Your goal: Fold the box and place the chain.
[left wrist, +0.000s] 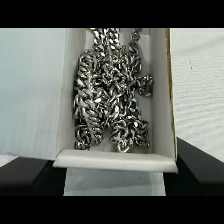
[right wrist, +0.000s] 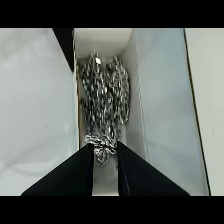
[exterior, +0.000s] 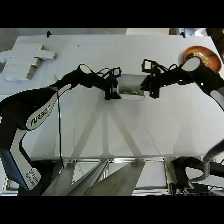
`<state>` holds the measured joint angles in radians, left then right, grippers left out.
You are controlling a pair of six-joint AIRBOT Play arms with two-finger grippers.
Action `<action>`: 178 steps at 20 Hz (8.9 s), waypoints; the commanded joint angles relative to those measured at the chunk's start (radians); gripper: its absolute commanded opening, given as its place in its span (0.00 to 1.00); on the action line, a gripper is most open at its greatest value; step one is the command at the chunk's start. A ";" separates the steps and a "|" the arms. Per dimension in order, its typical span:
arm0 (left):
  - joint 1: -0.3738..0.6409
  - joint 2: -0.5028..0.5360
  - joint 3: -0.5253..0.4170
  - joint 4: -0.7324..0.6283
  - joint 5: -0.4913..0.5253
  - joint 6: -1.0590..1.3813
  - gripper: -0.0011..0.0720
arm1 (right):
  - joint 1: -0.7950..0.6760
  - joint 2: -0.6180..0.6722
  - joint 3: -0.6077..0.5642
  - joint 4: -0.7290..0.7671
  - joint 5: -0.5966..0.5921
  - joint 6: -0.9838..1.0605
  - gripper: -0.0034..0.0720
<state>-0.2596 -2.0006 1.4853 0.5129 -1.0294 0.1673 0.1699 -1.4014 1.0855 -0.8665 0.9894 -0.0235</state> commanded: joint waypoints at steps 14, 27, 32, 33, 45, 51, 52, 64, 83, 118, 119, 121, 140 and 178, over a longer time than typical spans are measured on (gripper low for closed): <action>0.000 0.000 0.000 0.000 0.000 0.000 0.49 | 0.090 -0.080 0.002 0.000 -0.081 0.222 0.28; 0.000 0.000 0.000 0.000 0.000 0.000 0.49 | -0.121 0.035 0.180 0.120 0.003 0.518 0.44; 0.000 0.000 0.000 0.000 0.000 0.000 0.49 | -0.166 -0.174 0.304 0.142 0.054 0.549 0.47; 0.000 0.000 0.000 0.000 0.000 0.000 0.49 | -0.165 -0.211 0.316 0.142 0.071 0.550 0.47; 0.000 0.000 0.000 0.000 0.000 0.000 0.49 | -0.114 -0.280 0.317 0.104 0.306 0.399 0.47; 0.000 0.000 0.000 0.000 0.000 0.000 0.49 | -0.034 -0.279 0.317 -0.090 0.290 0.339 0.47; 0.000 0.000 0.000 0.000 0.000 0.000 0.49 | -0.021 -0.278 0.317 -0.121 0.291 0.336 0.47; 0.000 0.000 0.000 0.000 0.000 0.000 0.49 | 0.049 -0.223 0.312 -0.219 0.249 0.301 0.49; 0.000 0.000 0.000 0.000 0.000 0.000 0.49 | 0.111 -0.185 0.296 -0.279 0.121 0.341 0.41; 0.000 0.000 0.000 0.000 0.000 0.000 0.49 | 0.024 -0.100 0.070 0.270 0.030 0.750 0.06; 0.000 0.000 0.000 0.000 0.000 0.000 0.49 | 0.031 -0.121 0.069 0.270 0.021 0.761 0.06; 0.000 0.000 0.000 0.000 0.000 0.000 0.49 | 0.060 -0.164 0.070 0.270 -0.011 0.794 0.05; 0.000 0.000 0.000 0.000 0.000 0.000 0.49 | 0.142 -0.208 0.069 0.066 -0.117 0.939 0.06; 0.000 0.000 0.000 0.000 0.000 0.000 0.49 | -0.177 0.123 -0.281 0.337 -0.120 0.641 0.06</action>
<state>-0.2592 -2.0010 1.4853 0.5137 -1.0313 0.1688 -0.0078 -1.3319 0.8043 -0.5587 0.8589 0.6220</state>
